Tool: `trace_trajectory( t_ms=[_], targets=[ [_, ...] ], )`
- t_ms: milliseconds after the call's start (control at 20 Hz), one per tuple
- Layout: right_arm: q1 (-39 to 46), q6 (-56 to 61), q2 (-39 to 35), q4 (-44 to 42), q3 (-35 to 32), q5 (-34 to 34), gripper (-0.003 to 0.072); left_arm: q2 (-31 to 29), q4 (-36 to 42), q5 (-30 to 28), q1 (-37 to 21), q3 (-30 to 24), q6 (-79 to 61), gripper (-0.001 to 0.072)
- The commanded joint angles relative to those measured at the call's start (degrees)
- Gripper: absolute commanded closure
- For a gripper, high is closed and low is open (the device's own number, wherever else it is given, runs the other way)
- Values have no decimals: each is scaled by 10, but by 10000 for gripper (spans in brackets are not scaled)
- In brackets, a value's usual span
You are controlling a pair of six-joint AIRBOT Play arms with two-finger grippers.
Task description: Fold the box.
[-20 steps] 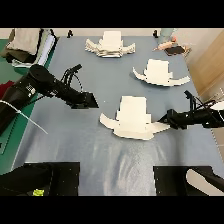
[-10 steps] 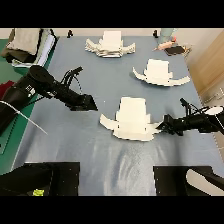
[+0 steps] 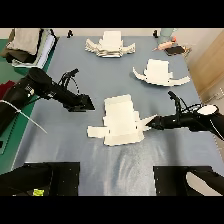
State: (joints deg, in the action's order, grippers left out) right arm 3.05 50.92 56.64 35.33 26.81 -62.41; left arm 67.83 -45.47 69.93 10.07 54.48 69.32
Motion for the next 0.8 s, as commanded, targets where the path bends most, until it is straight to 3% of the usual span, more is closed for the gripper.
trace_trajectory(
  t_ms=[0, 350, 500, 650, 700, 750],
  targets=[
    [-69, -19, -38, -13, -4, 75, 686, 23, 7, -11, -12, -14, -17, 76],
    [-94, -8, -38, -21, -4, 80, 686, 148, 167, -93, -11, -13, -180, 76],
    [-94, -8, -38, -22, -4, 71, 686, 208, 231, -77, -11, 10, -242, 77],
    [-94, -8, -38, -37, -4, 55, 686, 263, 247, -39, -11, 52, -249, 77],
    [-94, -8, -38, -42, -4, 54, 686, 276, 247, -26, -9, 63, -254, 120],
    [-94, -8, -38, -43, -4, 54, 686, 284, 248, -13, -5, 73, -275, 211]
  ],
)
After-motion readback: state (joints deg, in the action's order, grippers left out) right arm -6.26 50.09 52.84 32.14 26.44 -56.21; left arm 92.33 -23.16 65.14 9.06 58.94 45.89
